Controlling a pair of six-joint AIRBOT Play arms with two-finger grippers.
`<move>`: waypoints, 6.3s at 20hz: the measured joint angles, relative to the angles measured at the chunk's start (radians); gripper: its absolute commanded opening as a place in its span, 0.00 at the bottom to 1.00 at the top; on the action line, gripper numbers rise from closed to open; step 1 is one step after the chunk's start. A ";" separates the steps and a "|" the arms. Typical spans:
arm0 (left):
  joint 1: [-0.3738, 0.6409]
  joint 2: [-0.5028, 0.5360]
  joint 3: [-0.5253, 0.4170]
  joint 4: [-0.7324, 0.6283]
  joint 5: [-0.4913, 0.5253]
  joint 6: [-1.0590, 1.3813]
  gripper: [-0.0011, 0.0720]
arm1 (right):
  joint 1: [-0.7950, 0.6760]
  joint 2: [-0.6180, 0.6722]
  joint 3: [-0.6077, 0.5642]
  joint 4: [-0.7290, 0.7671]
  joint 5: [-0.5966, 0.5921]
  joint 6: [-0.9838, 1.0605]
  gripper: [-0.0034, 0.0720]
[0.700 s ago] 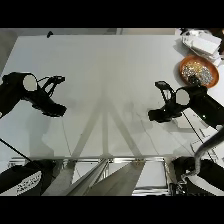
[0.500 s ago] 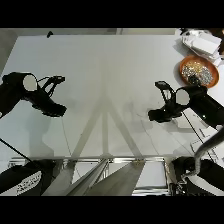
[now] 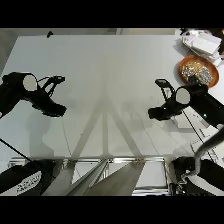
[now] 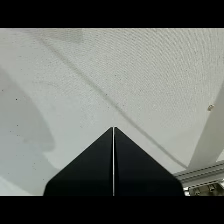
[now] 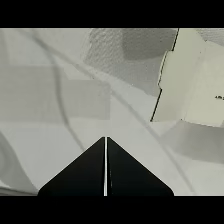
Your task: Fold the box and place the chain.
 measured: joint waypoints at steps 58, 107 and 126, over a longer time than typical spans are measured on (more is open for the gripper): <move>0.001 0.000 0.000 0.000 0.039 0.015 0.03 | -0.411 0.057 -0.275 0.711 -0.400 -0.891 0.06; -0.196 -0.502 0.212 -0.797 0.209 1.111 0.02 | -0.044 0.159 -0.281 0.414 -0.477 -0.453 0.37; -0.388 -0.464 0.201 -0.875 0.309 1.419 0.02 | -0.044 0.549 -0.189 0.216 -0.008 -0.402 0.35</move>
